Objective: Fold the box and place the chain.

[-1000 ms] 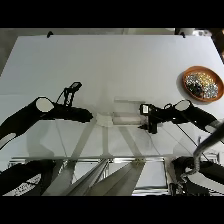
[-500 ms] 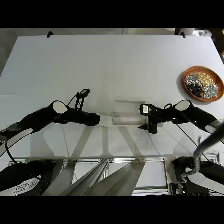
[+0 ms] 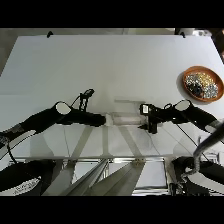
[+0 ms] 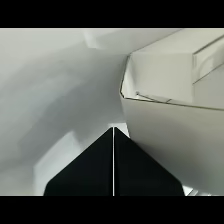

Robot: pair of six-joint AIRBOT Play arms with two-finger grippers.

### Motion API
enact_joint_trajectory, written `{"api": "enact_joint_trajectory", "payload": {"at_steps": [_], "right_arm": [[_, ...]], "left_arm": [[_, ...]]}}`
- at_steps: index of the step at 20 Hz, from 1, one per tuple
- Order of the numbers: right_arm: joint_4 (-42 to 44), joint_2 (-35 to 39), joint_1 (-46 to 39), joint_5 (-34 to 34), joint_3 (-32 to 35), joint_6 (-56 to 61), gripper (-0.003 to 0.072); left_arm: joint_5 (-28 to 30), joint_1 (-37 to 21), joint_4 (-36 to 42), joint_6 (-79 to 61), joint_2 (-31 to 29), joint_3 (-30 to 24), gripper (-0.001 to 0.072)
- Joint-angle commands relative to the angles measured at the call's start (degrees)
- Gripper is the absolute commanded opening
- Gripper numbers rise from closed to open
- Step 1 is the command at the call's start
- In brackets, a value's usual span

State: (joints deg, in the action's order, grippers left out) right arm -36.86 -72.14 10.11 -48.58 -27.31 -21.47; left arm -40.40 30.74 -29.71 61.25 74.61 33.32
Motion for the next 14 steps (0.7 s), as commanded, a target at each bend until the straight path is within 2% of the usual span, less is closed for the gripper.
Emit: {"api": "enact_joint_trajectory", "payload": {"at_steps": [1, 6, 7, 9, 12, 14], "right_arm": [[0.0, 0.0, 0.0, 0.0, 0.0, 0.0, 0.0463], [0.0, 0.0, 0.0, 0.0, 0.0, 0.0, 0.0463], [0.0, 0.0, 0.0, 0.0, 0.0, 0.0, 0.0463], [0.0, 0.0, 0.0, 0.0, 0.0, 0.0, 0.0463], [0.0, 0.0, 0.0, 0.0, 0.0, 0.0, 0.0463], [0.0, 0.0, 0.0, 0.0, 0.0, 0.0, 0.0463]], "left_arm": [[-1.2, 0.5, 1.0, -3.9, -2.3, 1.8, 0.0008], [-1.9, 1.2, 2.2, -3.8, -4.0, 2.2, 0.0015], [-1.8, 1.8, 3.2, -3.8, -4.0, 2.2, 0.0051], [-1.7, 2.8, 4.5, -3.8, -4.0, 2.3, 0.017], [-1.7, 3.4, 4.8, -3.8, -4.0, 2.3, 0.0176], [-1.6, 3.6, 4.9, -3.8, -4.0, 2.4, 0.0282]]}}
